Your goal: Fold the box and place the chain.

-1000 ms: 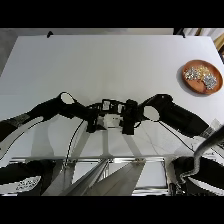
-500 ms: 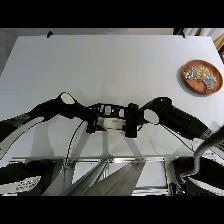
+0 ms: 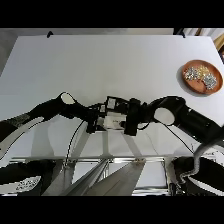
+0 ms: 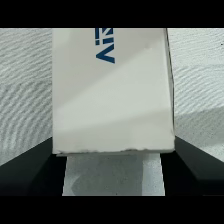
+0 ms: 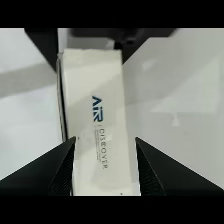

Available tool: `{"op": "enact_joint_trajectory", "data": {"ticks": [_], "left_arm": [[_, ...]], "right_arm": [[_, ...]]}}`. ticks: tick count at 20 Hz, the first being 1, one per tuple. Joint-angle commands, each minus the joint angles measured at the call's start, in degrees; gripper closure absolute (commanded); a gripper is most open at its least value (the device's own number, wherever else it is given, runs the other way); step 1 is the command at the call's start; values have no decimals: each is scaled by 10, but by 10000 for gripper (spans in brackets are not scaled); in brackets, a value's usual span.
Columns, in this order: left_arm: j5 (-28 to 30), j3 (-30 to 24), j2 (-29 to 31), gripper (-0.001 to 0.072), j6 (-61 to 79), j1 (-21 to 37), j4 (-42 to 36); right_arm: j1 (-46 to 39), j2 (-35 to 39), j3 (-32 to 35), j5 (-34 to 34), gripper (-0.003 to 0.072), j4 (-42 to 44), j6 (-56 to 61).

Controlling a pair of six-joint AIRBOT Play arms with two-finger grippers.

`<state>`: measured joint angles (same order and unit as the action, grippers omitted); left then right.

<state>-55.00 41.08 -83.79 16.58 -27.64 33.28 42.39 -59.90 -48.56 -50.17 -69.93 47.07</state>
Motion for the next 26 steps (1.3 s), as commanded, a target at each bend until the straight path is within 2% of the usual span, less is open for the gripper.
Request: {"op": "enact_joint_trajectory", "data": {"ticks": [1,4,6,8,10,15,26], "left_arm": [[1,0,0,497,-1,0,0],[1,0,0,497,-1,0,0],[1,0,0,497,-1,0,-1],[1,0,0,497,-1,0,0],[1,0,0,497,-1,0,0],[1,0,0,497,-1,0,-1],[1,0,0,497,-1,0,0]], "right_arm": [[-46,51,3,4,328,52,-6],[-81,83,47,71,665,126,-6],[-82,93,105,155,675,196,-34],[-77,93,174,244,675,305,-99],[-56,93,225,283,676,403,-176],[-16,93,260,283,676,464,-262],[-13,76,264,257,676,443,-266]]}}
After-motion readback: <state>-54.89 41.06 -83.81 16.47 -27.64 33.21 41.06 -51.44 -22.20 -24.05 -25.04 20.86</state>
